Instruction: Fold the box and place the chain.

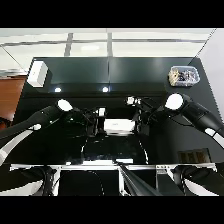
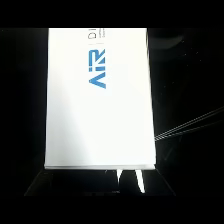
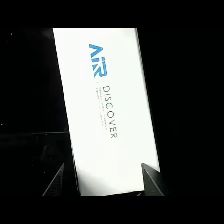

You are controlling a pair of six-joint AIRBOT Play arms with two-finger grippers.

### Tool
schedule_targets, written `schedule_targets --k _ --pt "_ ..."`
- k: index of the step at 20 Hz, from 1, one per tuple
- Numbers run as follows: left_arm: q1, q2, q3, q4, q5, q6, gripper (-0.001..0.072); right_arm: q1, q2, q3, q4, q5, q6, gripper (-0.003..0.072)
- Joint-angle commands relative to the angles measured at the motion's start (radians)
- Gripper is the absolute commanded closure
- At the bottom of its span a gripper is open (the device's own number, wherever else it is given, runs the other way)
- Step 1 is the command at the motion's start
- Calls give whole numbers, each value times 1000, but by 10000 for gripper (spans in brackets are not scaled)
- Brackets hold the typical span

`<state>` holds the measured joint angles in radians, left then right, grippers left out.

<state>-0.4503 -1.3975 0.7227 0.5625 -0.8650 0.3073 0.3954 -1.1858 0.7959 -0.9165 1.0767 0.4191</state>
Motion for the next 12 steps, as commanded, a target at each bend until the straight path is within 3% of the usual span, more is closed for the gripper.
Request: schedule_targets --k 1,3,6,7,8,9,12 --pt "0 0 0 1 0 -1 311 -1 37 10 -1 10 41 102" --pt "0 0 0 1 0 -1 311 -8 93 29 0 27 127 103" --pt "0 0 0 1 0 -1 311 -37 154 27 27 79 446 118" --pt "0 0 0 1 0 -1 311 -40 153 14 72 101 565 327" --pt "0 0 0 1 0 -1 311 -36 153 -12 134 99 607 603" --pt "0 0 0 1 0 -1 311 -27 153 -50 225 72 606 672" --pt "0 0 0 1 0 -1 311 6 146 -157 468 -118 607 673"
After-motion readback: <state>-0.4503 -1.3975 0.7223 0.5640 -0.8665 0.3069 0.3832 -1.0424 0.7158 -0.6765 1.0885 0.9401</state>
